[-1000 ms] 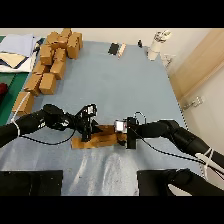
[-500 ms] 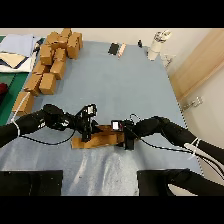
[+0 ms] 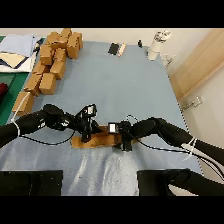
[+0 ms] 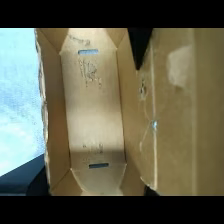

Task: Fold the box.

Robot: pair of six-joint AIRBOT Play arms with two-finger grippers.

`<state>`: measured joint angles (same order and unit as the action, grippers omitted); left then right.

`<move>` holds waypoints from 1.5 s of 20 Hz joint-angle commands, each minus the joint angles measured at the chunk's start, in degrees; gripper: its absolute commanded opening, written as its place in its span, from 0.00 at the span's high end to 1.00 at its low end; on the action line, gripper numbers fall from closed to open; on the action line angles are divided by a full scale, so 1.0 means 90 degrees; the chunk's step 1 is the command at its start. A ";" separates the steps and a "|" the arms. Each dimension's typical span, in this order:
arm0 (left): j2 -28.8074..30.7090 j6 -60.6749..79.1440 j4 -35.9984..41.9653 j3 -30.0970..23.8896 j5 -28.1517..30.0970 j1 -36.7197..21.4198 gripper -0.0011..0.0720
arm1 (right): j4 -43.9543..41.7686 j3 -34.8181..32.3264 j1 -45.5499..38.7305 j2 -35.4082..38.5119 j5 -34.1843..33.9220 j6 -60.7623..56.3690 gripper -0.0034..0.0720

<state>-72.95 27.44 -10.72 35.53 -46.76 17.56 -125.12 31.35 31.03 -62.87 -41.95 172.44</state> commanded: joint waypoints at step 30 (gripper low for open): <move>-0.0005 -0.0002 0.0002 0.0002 0.0017 -0.0005 0.97 | 0.0141 0.0007 0.0056 -0.0228 0.0019 -0.0107 0.30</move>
<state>-72.95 27.42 -10.70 35.53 -46.65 17.56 -123.87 31.40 31.46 -64.88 -41.74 171.43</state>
